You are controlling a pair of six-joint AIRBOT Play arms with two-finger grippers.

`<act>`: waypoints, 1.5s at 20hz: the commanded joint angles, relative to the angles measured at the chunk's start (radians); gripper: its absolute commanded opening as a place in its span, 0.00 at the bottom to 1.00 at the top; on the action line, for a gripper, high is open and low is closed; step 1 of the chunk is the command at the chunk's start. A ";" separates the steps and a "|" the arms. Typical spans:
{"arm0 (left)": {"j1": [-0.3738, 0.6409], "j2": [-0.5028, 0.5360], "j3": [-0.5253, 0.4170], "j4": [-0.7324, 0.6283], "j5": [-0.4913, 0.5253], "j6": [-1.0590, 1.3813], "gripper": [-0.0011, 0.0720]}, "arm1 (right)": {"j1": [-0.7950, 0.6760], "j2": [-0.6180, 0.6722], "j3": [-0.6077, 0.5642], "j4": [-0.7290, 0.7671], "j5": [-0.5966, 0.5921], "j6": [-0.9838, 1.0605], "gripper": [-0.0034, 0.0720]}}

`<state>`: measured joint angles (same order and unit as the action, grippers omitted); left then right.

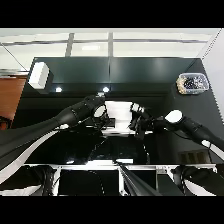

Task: Fold the box and place the chain.

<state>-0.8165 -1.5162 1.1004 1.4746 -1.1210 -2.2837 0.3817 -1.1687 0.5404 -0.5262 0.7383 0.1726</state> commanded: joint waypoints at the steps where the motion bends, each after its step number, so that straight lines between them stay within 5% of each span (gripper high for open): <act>1: 0.000 0.000 0.001 0.002 -0.001 0.003 0.06 | -0.100 0.078 0.077 -0.260 0.184 0.565 0.07; 5: 0.000 0.000 0.001 0.002 -0.002 0.003 0.06 | -0.444 0.211 0.127 -0.561 0.450 1.034 0.07; 9: 0.000 0.000 0.001 0.002 -0.002 0.003 0.06 | -0.706 0.204 -0.057 -0.363 0.368 1.184 0.07; 12: 0.000 0.000 0.001 0.002 -0.002 0.003 0.06 | -0.663 0.128 -0.163 -0.132 0.332 1.074 0.07; 17: 0.000 0.000 0.001 0.002 -0.002 0.003 0.06 | -0.469 -0.068 -0.154 0.176 0.308 0.800 0.07; 21: 0.000 0.000 0.001 0.002 -0.002 0.003 0.06 | -0.418 -0.090 -0.072 0.117 0.357 0.780 0.07; 22: 0.000 0.000 0.001 0.002 -0.002 0.003 0.06 | -0.418 -0.090 -0.045 0.089 0.394 0.780 0.14; 24: 0.000 0.000 0.001 0.002 -0.002 0.003 0.06 | -0.417 -0.090 -0.004 0.082 0.470 0.780 0.76; 25: 0.000 0.000 0.001 0.002 -0.002 0.003 0.06 | -0.410 -0.090 0.012 0.089 0.496 0.781 0.88; 30: 0.000 0.000 0.001 0.002 -0.002 0.003 0.06 | -0.261 -0.090 0.103 0.078 0.425 0.875 0.85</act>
<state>-0.8165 -1.5166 1.1004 1.4761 -1.1248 -2.2810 0.0433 -1.2568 0.5900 -0.4416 1.1927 0.9997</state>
